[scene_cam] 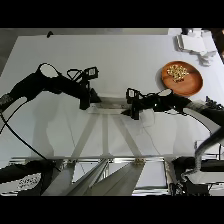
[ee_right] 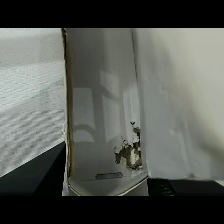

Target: Fold the box and place the chain.

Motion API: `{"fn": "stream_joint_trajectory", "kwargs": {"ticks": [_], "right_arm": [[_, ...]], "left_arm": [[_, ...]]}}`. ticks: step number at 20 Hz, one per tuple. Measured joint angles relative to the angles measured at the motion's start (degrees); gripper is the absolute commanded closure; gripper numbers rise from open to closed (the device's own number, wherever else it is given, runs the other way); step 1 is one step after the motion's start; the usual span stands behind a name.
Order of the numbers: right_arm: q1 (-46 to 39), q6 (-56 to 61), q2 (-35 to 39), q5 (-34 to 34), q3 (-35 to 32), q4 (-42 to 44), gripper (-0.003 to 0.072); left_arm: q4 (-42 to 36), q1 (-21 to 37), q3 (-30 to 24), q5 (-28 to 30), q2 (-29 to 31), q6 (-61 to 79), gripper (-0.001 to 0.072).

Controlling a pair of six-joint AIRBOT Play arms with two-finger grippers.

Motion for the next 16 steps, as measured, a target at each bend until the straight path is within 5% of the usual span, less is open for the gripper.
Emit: {"fn": "stream_joint_trajectory", "kwargs": {"ticks": [7, 11, 16], "right_arm": [[0.00, -0.02, 0.00, -0.13, 0.00, -0.04, 0.0292], [0.00, 0.00, 0.00, -0.07, 0.00, -0.02, 0.0292], [0.00, -0.04, 0.00, -0.07, 0.00, -0.04, 0.0292]], "left_arm": [[-2.67, -0.35, -0.26, 13.70, -5.84, -3.41, 0.0699], [-2.64, -0.28, -0.26, 15.39, -9.01, -3.98, 0.0701], [0.13, 1.22, -0.28, 12.87, -6.03, -4.02, 0.0701]]}}
